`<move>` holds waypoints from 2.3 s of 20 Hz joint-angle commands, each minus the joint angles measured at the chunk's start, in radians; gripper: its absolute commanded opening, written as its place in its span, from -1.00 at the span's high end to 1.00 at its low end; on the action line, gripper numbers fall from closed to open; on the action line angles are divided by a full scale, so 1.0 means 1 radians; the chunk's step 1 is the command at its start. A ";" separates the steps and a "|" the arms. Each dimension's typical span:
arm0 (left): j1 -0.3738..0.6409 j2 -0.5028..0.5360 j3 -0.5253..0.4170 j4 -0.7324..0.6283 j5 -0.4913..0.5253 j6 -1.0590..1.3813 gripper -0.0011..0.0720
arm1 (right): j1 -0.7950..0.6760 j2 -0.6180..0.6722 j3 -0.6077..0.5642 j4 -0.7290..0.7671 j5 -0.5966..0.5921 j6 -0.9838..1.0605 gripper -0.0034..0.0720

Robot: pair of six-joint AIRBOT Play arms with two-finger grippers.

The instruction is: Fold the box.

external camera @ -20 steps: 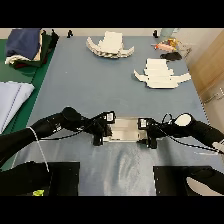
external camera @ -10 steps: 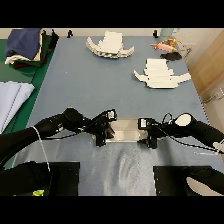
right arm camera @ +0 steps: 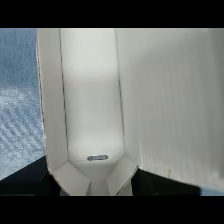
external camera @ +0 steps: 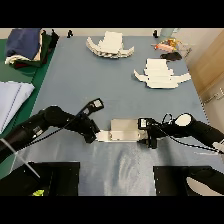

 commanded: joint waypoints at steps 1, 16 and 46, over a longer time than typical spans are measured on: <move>0.093 0.154 0.000 0.197 -0.121 -0.485 0.93 | 0.000 0.000 0.000 0.000 0.000 0.000 -0.47; 0.001 -0.151 -0.089 -0.148 0.081 -0.534 0.93 | 0.000 0.000 0.000 0.000 0.000 0.000 -0.47; -0.024 -0.164 0.069 -0.213 -0.050 -0.523 -0.07 | 0.000 0.000 0.000 0.000 0.000 0.000 -0.47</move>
